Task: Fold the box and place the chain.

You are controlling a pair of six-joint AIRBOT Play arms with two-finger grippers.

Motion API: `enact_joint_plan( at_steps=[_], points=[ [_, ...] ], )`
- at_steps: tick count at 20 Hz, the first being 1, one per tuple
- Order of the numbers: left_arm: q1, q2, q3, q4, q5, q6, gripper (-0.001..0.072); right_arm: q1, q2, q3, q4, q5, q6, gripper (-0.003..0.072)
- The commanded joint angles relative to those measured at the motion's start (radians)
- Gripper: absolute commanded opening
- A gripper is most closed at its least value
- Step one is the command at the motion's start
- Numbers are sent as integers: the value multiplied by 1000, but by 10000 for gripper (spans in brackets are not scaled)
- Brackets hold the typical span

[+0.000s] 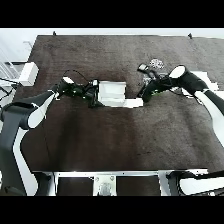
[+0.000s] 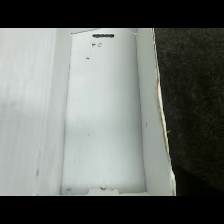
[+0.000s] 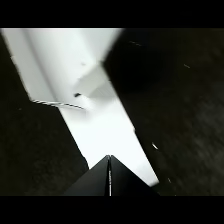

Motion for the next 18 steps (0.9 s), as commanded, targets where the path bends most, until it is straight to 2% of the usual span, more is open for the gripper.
enact_joint_plan(
  at_steps=[1,6,8,10,12,18],
  points=[
    [0,0,0,0,1,0,298,-91,38,-6,-6,36,265,7],
    [0,0,0,0,1,0,298,-192,37,-132,-6,31,444,7],
    [1,0,0,0,1,0,298,-203,37,-185,2,-11,458,7],
    [0,0,0,0,1,0,298,-201,33,-235,108,-100,456,7],
    [0,0,0,0,1,0,298,-190,-5,-246,183,-147,453,7],
    [0,0,0,0,1,-1,298,-131,-138,-246,328,-163,385,6]
  ],
)
